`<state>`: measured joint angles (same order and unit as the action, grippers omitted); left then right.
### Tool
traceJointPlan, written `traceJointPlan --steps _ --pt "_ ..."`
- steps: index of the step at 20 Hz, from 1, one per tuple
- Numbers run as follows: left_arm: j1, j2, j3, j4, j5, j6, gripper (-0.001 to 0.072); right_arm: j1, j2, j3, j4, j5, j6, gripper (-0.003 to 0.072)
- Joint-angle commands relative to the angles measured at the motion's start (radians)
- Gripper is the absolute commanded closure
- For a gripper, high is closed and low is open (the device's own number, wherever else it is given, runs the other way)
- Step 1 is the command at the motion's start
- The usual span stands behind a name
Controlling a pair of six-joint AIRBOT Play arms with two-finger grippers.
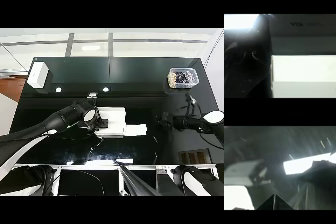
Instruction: Fold the box and place the chain.
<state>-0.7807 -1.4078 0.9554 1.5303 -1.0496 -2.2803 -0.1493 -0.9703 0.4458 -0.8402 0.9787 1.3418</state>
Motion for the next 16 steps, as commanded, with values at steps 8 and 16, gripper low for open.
traceJointPlan --steps 8,16 --pt "0.000 -0.006 0.000 0.002 0.002 0.000 0.0685 0.266 -0.262 -0.033 0.420 -0.067 -0.121 0.0657" --pt "0.000 -0.006 0.000 0.002 0.001 0.000 0.0685 0.357 -0.288 0.066 0.443 0.033 -0.205 0.0118"
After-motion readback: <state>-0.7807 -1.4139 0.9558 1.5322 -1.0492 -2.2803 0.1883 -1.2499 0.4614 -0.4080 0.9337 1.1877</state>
